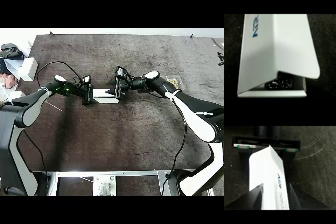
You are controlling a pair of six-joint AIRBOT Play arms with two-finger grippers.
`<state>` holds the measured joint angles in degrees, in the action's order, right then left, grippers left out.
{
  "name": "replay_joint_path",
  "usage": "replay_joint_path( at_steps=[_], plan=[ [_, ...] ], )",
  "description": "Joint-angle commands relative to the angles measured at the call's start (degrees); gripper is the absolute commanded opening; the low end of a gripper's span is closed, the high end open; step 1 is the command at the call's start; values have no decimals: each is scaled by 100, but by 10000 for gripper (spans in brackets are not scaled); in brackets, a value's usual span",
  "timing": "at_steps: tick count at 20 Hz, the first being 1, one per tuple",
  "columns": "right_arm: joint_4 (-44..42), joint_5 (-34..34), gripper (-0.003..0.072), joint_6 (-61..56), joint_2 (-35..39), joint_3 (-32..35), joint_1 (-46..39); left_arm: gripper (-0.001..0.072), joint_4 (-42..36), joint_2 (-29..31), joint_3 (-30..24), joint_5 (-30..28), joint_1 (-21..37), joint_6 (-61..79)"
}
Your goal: Fold the box and place the chain.
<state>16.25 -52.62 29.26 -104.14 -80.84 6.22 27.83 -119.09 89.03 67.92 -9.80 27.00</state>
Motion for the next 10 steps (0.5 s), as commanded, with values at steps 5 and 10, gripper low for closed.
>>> replay_joint_path(
  at_steps=[5,10],
  plan=[
    [302,249,230,-94,24,101,-15,393,2,-2,2,2,-2,4],
    [306,205,229,-96,17,109,-13,393,2,-2,2,2,-2,4]
  ],
)
